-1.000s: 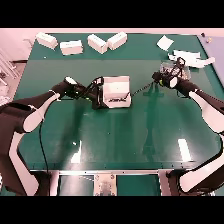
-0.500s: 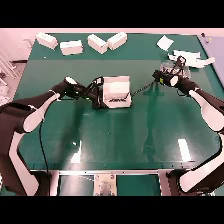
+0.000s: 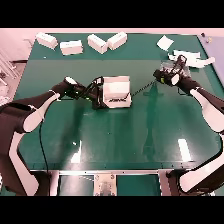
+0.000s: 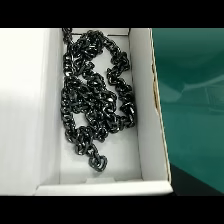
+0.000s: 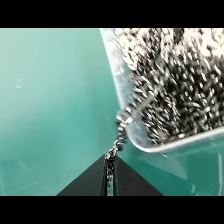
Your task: Fold the box and place the chain.
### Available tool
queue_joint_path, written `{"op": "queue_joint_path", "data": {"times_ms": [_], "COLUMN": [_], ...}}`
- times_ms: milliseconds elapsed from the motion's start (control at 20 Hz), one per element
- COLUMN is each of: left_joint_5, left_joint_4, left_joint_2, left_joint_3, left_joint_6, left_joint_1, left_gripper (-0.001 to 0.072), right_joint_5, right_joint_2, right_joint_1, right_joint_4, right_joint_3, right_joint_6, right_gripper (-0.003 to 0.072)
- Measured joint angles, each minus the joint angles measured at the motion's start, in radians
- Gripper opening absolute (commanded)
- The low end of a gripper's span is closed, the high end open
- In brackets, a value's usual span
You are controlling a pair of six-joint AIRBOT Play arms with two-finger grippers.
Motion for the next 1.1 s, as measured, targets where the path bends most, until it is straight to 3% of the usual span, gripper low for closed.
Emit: {"op": "queue_joint_path", "data": {"times_ms": [250,450,800,1100], "left_joint_5": [0.0,0.001,0.001,0.002], "left_joint_4": [0.0,0.0,0.0,0.0], "left_joint_2": [0.0,0.0,0.0,0.0], "left_joint_3": [0.0,0.0,0.0,0.0], "left_joint_6": [0.0,0.0,0.0,0.0], "left_joint_1": [0.0,0.0,0.0,0.0], "left_gripper": [0.0469,0.0469,0.0468,0.0469], "right_joint_5": [0.064,0.151,0.197,0.196], "right_joint_2": [0.132,0.323,0.696,0.818], "right_joint_1": [0.016,0.082,0.319,0.511], "right_joint_4": [-0.008,-0.009,-0.065,-0.139], "right_joint_3": [0.0,0.0,0.001,0.007], "right_joint_6": [-0.067,-0.159,-0.287,-0.307], "right_gripper": [0.0011,0.0011,0.0011,0.0011]}}
